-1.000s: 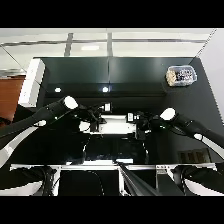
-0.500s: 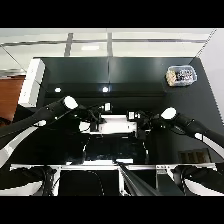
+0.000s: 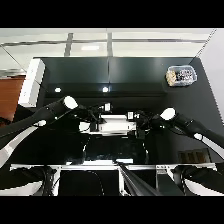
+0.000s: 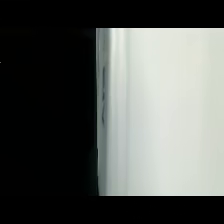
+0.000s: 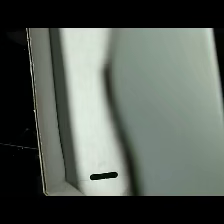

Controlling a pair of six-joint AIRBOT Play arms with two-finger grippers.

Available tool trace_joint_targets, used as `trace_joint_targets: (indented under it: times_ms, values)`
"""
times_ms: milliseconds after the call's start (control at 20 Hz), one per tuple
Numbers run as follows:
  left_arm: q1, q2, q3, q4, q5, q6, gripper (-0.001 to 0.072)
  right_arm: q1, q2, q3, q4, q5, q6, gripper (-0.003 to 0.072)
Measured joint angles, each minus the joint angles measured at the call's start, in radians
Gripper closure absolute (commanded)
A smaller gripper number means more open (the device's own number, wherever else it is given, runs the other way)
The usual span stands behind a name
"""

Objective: Fold the box and place the chain.

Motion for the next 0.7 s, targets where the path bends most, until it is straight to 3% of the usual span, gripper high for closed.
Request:
trace_joint_targets:
  times_ms: [50,150,200,250,500,550,600,650,700]
  values:
    - [0.000,0.000,0.000,0.000,0.000,0.000,0.0628,0.000,0.000,0.000,0.000,0.000,0.000,0.0222]
    - [0.000,0.002,0.000,0.000,0.000,-0.008,0.0231,0.000,0.000,0.000,-0.002,0.002,0.000,0.0222]
    - [0.000,0.006,0.000,0.000,0.000,-0.023,-0.0003,0.000,0.000,0.000,-0.002,0.002,0.000,0.0222]
    - [0.003,0.015,0.000,0.001,0.001,-0.039,-0.0010,0.000,0.000,0.000,-0.005,0.005,-0.003,0.0222]
    - [0.043,0.126,0.001,0.100,-0.030,-0.222,-0.0001,0.000,0.000,0.000,-0.005,0.004,-0.001,0.0222]
    - [0.057,0.158,0.001,0.144,-0.047,-0.281,0.0037,0.000,0.000,0.000,-0.005,0.004,-0.001,0.0222]
    - [0.072,0.185,0.001,0.185,-0.069,-0.338,0.0190,0.000,0.000,0.000,-0.005,0.003,-0.001,0.0222]
    - [0.089,0.212,0.001,0.217,-0.098,-0.399,0.0499,0.000,0.000,0.000,-0.005,0.003,0.000,0.0222]
    - [0.106,0.233,0.001,0.241,-0.138,-0.458,0.0685,0.000,0.000,0.000,-0.005,0.002,0.000,0.0222]
